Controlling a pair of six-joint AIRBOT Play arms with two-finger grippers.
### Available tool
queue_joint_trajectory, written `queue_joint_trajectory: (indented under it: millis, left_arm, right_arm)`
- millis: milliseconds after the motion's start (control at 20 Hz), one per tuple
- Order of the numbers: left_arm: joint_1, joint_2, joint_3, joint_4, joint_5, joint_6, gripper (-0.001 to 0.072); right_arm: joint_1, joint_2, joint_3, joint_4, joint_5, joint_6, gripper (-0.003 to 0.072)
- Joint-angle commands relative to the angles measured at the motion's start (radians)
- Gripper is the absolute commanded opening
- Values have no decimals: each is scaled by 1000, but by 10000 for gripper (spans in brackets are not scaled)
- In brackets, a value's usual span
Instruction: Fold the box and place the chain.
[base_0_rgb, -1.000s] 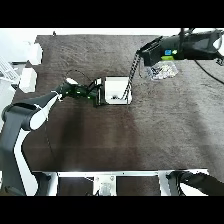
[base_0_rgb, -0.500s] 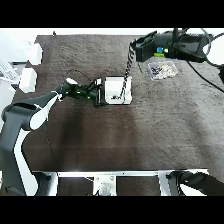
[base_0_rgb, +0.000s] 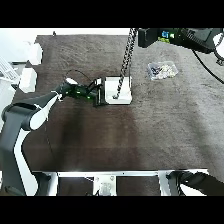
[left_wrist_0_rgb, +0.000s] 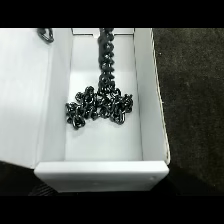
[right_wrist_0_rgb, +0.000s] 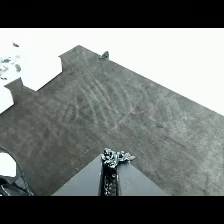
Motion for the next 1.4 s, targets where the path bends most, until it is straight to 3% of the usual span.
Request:
queue_joint_trajectory:
  millis: [0,300,450,550,700,950,1000,1100,1200,1350]
  left_arm:
    - [0,1,0,0,0,0,527]
    - [0,1,0,0,0,0,527]
    - [0,1,0,0,0,0,527]
    - [0,1,0,0,0,0,527]
    - [0,1,0,0,0,0,527]
    - [0,1,0,0,0,0,528]
    - [0,1,0,0,0,0,527]
    - [0,1,0,0,0,0,527]
    - [0,1,0,0,0,0,527]
    - [0,1,0,0,0,0,527]
  right_arm:
    - [1,-7,-13,-11,-6,-2,7]
    - [2,-8,-102,4,-6,27,7]
    - [2,-11,-235,12,-15,29,7]
    - [2,-34,-363,16,-95,29,7]
    - [0,-131,-527,16,-304,29,7]
    - [10,-303,-543,54,-294,27,8]
    - [8,-305,-543,53,-288,20,64]
    - [-5,-295,-538,51,-285,-61,456]
    - [-35,-276,-532,49,-281,-152,411]
    - [-121,-234,-527,49,-234,-332,411]
